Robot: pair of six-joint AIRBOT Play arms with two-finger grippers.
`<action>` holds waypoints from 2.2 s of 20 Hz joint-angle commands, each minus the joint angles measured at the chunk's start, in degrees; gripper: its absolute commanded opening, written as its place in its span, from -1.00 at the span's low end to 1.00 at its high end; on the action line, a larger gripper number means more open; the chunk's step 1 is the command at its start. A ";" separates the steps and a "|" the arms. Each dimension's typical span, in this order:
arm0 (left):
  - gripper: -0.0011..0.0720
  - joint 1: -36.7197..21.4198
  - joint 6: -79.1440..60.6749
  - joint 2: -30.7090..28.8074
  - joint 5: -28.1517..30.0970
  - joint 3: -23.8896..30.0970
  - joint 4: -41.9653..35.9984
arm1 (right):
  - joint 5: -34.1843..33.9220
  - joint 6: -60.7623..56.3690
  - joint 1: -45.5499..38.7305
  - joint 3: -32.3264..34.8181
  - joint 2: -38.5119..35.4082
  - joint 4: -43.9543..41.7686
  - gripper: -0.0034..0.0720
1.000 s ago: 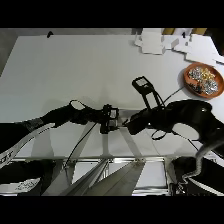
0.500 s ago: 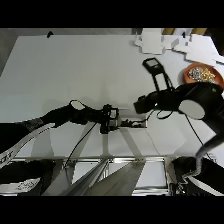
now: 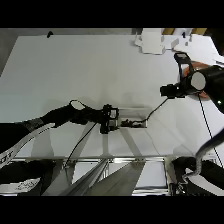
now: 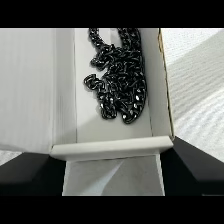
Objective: Fold the box and place the chain.
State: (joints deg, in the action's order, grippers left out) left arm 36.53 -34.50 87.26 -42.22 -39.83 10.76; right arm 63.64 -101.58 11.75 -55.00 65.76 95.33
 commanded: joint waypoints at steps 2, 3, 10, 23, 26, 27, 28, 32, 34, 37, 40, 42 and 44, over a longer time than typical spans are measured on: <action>-0.23 0.00 -0.02 0.02 0.00 -0.02 0.02 | -3.10 1.55 -2.95 0.70 7.39 0.04 -0.38; -0.23 0.00 -0.02 0.02 0.00 0.00 0.00 | -3.58 1.57 -2.95 0.72 8.90 -0.46 -0.38; -0.23 0.00 -0.02 0.02 0.00 -0.02 0.00 | -6.43 1.53 -2.95 0.72 15.54 -0.87 0.11; -0.23 0.00 -0.02 0.02 0.00 -0.02 0.00 | -5.79 1.25 -2.95 0.74 19.37 -1.73 -0.83; -0.23 0.00 -0.02 0.02 0.00 -0.02 0.00 | -4.20 3.58 -2.95 0.74 18.05 -1.55 -0.88; -0.23 0.00 -0.02 0.02 0.00 -0.02 0.00 | -3.58 4.42 -2.93 0.74 16.65 -1.55 -0.88; -0.23 0.00 -0.02 0.02 0.00 -0.02 0.02 | -2.73 4.85 -2.89 0.74 14.88 -1.51 -0.88; -0.23 0.00 0.00 0.02 0.00 -0.02 0.00 | 0.85 7.65 -2.40 0.74 3.65 -3.17 -0.88; -0.23 0.00 -0.02 0.02 0.00 -0.02 0.02 | 3.63 8.94 -0.46 0.74 -2.25 -4.50 -0.88; -0.23 0.00 0.00 0.02 0.00 -0.02 0.00 | 8.31 9.09 4.72 0.74 -10.10 -8.94 -0.88; -0.23 0.00 -0.02 0.02 0.00 -0.02 0.00 | 9.29 7.26 12.20 0.74 -16.57 -13.86 -0.88; -0.23 0.00 -0.02 0.02 0.00 0.00 0.00 | 9.20 4.15 17.51 0.74 -19.41 -14.80 -0.88; -0.23 0.00 0.00 0.02 0.00 -0.02 0.00 | 8.57 1.27 22.69 0.74 -20.81 -14.78 -0.88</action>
State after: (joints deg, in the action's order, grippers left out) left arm 36.53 -34.50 87.26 -42.22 -39.83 10.76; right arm 72.01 -96.40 27.66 -54.22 48.51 82.46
